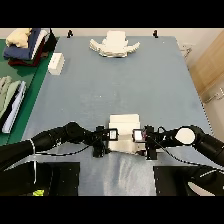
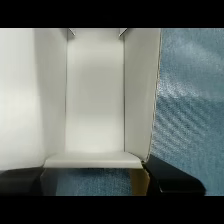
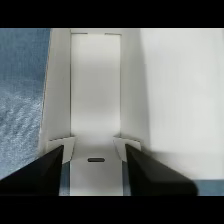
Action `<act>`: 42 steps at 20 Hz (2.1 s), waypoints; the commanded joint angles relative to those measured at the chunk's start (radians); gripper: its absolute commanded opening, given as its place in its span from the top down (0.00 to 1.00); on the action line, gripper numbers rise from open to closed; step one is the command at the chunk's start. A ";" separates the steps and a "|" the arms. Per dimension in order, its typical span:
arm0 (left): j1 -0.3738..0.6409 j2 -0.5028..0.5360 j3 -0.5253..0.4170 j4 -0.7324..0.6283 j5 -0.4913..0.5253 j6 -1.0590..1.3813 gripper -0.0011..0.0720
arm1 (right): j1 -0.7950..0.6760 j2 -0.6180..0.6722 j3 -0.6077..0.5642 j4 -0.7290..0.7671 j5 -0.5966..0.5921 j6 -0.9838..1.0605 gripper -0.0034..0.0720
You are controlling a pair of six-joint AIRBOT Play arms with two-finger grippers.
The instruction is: Fold the box.
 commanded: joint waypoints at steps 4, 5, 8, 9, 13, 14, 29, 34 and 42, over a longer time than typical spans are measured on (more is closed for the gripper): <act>0.000 0.000 0.001 0.000 0.000 0.000 0.46 | 0.001 0.083 0.081 -0.419 0.228 0.801 0.95; 0.000 0.000 0.001 0.000 0.000 0.000 0.46 | 0.001 0.103 0.108 -0.489 0.286 0.901 0.95; 0.000 0.000 0.001 0.000 0.000 0.000 0.46 | -0.028 0.169 0.169 -0.757 0.427 1.231 0.95; 0.000 0.000 0.001 0.000 0.000 0.000 0.46 | -0.063 0.181 0.167 -0.869 0.458 1.358 0.95; 0.000 0.000 0.001 0.000 0.000 0.000 0.46 | -0.365 0.119 0.131 -0.691 0.457 1.635 0.95; 0.000 0.000 0.001 0.000 0.000 0.000 0.46 | -0.432 0.090 0.111 -0.557 0.410 1.576 0.95; 0.000 0.000 0.001 0.000 -0.001 0.000 0.46 | -0.513 0.075 0.060 -0.181 0.473 1.298 0.95; 0.000 0.000 0.001 0.000 -0.001 0.000 0.46 | -0.512 0.078 -0.006 -0.103 0.378 1.267 0.95; 0.000 0.000 0.001 0.000 -0.001 0.000 0.46 | -0.512 0.049 -0.026 0.196 0.304 1.057 0.42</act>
